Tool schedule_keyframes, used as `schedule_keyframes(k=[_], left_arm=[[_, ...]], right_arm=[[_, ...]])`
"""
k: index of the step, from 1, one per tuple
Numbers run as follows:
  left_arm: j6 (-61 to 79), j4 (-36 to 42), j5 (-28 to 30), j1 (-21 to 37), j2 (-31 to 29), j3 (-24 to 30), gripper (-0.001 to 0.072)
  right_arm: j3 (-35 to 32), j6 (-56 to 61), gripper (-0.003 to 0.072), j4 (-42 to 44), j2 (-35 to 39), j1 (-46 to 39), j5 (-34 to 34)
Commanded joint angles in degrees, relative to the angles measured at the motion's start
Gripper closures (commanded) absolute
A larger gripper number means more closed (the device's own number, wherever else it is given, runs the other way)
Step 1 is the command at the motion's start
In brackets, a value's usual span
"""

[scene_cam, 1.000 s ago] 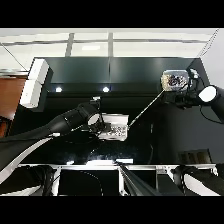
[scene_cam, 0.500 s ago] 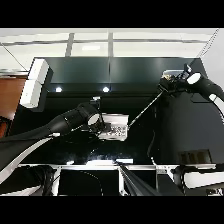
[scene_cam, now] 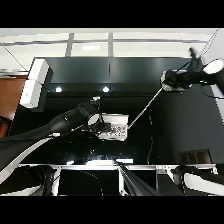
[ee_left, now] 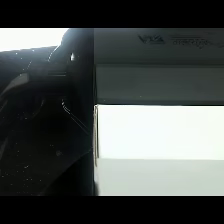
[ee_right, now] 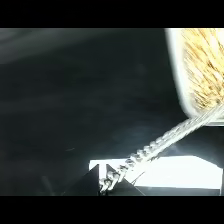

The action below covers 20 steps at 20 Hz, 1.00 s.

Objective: Fold the box and place the chain.

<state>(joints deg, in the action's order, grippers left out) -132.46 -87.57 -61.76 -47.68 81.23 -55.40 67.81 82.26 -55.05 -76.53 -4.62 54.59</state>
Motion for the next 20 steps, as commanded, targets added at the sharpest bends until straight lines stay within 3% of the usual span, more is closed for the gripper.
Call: schedule_keyframes(k=[1, 4, 7, 10, 12, 14, 17, 20], left_arm=[[0.0, 0.0, 0.0, 0.0, 0.0, 0.0, 0.0679], [0.0, 0.0, 0.0, 0.0, 0.0, 0.0, 0.0679], [0.0, 0.0, 0.0, 0.0, 0.0, 0.0, 0.0679], [0.0, 0.0, 0.0, 0.0, 0.0, 0.0, 0.0679], [0.0, 0.0, 0.0, 0.0, 0.0, 0.0, 0.0679], [0.0, 0.0, 0.0, 0.0, 0.0, 0.0, 0.0679], [0.0, 0.0, 0.0, 0.0, 0.0, 0.0, 0.0679], [0.0, 0.0, 0.0, 0.0, 0.0, 0.0, 0.0679]], right_arm=[[0.2, -3.3, 0.0673, 0.6, 15.1, 0.0, 4.9], [2.1, -3.5, 0.0673, 1.8, 25.1, 0.0, 10.3], [8.5, -3.5, 0.0673, 2.6, 30.1, 0.0, 17.6], [12.9, -3.5, 0.0673, 8.9, 31.8, 0.0, 22.4], [12.9, -3.5, 0.0673, 12.4, 32.9, 0.0, 23.6], [12.9, -3.4, 0.0673, 13.5, 33.1, 0.3, 29.4], [12.8, -2.8, 0.0673, 13.5, 33.2, 5.0, 34.3], [11.8, -1.5, 0.0673, 13.4, 33.3, 12.3, 35.0]])
